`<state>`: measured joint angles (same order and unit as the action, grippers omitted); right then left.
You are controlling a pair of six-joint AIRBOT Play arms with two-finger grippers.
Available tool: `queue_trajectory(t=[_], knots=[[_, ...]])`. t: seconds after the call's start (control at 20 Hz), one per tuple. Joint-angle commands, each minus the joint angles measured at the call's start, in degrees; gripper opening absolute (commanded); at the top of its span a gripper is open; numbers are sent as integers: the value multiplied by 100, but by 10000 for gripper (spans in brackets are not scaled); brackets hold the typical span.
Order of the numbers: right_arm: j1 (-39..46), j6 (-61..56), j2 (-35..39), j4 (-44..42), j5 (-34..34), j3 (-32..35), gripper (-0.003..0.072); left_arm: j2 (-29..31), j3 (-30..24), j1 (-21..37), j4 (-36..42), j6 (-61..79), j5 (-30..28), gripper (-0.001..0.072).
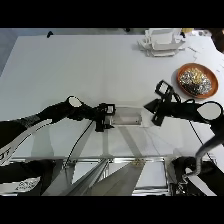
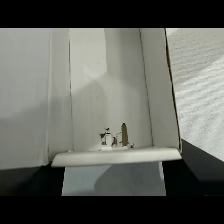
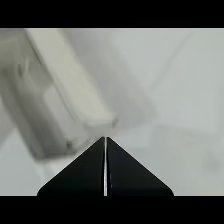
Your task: Fold the box and place the chain.
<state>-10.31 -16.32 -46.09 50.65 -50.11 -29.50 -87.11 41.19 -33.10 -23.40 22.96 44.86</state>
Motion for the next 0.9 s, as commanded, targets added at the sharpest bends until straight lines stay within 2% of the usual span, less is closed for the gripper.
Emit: queue_trajectory(t=[0.0, 0.05, 0.1, 0.3, 0.35, 0.4, 0.45, 0.5, 0.7, 0.85], knots=[[-63, 7, 144, 1921, -861, 15, 68, 4, 0, 4, 2, -4, -2, 273], [-114, 7, 142, 1893, -793, 15, 164, 4, 0, 4, 2, -4, 11, 273], [-177, 9, 142, 1801, -730, 15, 224, 4, 0, 4, 2, -4, 15, 273], [-455, 660, 129, 1541, -734, 17, 217, 4, 0, 4, 2, -4, 15, 273], [-509, 1054, 92, 1362, -726, 24, 195, 4, 0, 4, 2, -4, 15, 273], [-560, 1521, -2, 1147, -728, 42, 106, 4, 0, 4, 2, -4, 17, 273], [-581, 1974, -146, 905, -691, 59, 78, 4, 0, 4, 2, -4, 13, 273], [-581, 2288, -350, 704, -579, 66, 78, 4, 0, 4, 2, -4, 15, 273], [-575, 2280, -1176, 603, 258, 66, 90, 4, 0, 4, 4, -4, 17, 273], [-575, 2277, -1576, 601, 295, 66, 182, 4, 0, 4, 2, -4, 17, 273]])
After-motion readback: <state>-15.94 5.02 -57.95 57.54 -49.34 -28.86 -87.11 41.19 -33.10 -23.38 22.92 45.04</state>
